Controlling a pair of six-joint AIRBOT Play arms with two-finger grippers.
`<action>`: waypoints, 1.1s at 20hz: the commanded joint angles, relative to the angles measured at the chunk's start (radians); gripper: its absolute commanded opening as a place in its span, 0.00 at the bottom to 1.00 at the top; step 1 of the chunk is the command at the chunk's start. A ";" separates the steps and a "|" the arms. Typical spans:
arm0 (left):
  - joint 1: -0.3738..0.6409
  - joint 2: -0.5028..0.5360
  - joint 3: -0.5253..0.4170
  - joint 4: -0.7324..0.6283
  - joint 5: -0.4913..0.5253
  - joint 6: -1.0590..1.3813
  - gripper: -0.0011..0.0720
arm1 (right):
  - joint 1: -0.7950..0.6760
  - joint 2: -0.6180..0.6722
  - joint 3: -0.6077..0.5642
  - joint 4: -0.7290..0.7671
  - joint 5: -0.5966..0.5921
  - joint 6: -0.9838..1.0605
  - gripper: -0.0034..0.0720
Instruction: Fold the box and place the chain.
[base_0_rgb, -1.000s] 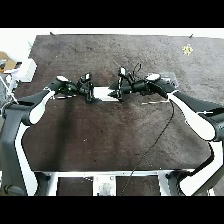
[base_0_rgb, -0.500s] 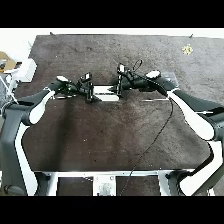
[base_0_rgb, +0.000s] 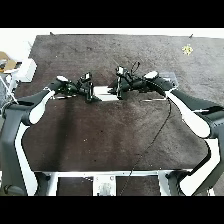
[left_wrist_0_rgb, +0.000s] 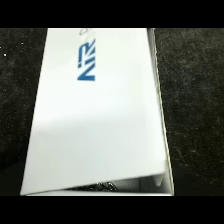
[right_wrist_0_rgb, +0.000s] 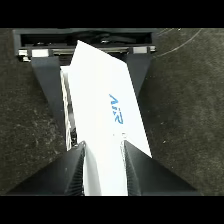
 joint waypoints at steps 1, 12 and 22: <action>0.000 -0.001 0.000 0.001 0.000 0.000 0.41 | 0.000 -0.007 0.000 -0.036 0.035 0.045 0.41; 0.000 -0.001 0.000 0.001 0.000 0.000 0.41 | -0.029 -0.006 0.001 0.066 0.102 0.100 0.41; 0.000 -0.001 0.000 0.001 0.000 0.000 0.41 | 0.006 -0.034 0.001 0.016 0.039 0.165 0.05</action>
